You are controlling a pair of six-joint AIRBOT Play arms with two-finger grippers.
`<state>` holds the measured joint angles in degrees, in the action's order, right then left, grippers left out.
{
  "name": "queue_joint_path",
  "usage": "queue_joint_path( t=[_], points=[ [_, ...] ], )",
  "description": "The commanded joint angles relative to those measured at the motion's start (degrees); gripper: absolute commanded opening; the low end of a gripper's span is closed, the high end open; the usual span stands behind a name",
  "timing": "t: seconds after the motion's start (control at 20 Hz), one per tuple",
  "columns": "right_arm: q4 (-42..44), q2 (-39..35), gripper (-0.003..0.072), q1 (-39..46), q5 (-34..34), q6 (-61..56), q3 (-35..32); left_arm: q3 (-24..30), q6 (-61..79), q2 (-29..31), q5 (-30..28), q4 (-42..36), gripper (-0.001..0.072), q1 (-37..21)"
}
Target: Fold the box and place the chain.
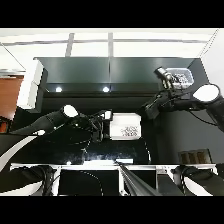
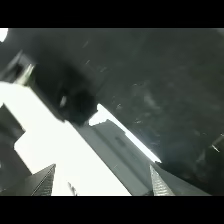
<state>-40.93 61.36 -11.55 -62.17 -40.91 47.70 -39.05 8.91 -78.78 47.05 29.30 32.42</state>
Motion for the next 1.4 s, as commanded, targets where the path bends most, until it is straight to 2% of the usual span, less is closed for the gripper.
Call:
queue_joint_path(
  t=[0.0, 0.1, 0.25, 0.45, 0.55, 0.65, 0.75, 0.9, 1.15, 1.35],
  points=[
    [-3.2, 2.4, 0.0720, -1.0, -7.8, 11.8, 0.6, 0.0, 0.0, 0.0, 0.0, 0.0, 0.0335, 0.0],
    [-5.5, 2.4, 0.0720, -1.1, -11.8, 13.5, 0.5, 0.0, 0.0, 0.0, 0.0, 0.0, 0.0336, 0.0],
    [-5.2, 2.4, 0.0720, -1.1, -10.6, 13.5, -0.6, 0.0, 0.0, 0.0, 0.0, 0.0, 0.0335, 0.0],
    [4.4, 2.3, 0.0720, -0.4, -9.1, 13.5, 2.9, 0.0, 0.0, 0.0, 0.0, 0.0, 0.0336, 0.0],
    [7.3, 2.3, 0.0720, 1.4, -6.4, 12.7, 5.4, 0.0, 0.0, 0.0, 0.0, 0.0, 0.0336, 0.0],
    [8.2, 2.5, 0.0720, 3.3, -0.5, 10.0, 5.3, 0.0, 0.0, 0.0, 0.0, 0.0, 0.0335, 0.0],
    [7.2, 3.3, 0.0720, 3.7, 1.5, 9.6, 3.8, 0.0, 0.0, 0.0, 0.1, 0.0, 0.0335, 0.0],
    [4.0, 4.5, 0.0720, 2.6, 0.2, 9.7, -0.4, 0.0, 0.0, 0.0, 0.1, 0.0, 0.0336, 0.0],
    [3.3, 4.5, 0.0720, 0.9, -9.6, 16.5, -2.4, 0.0, -0.1, 0.0, 0.1, 0.0, 0.0335, 0.0],
    [-1.3, 4.5, 0.0720, -0.9, -9.5, 16.3, -3.0, 0.0, -0.2, 0.0, 0.1, 0.0, 0.0335, 0.0]
  ],
)
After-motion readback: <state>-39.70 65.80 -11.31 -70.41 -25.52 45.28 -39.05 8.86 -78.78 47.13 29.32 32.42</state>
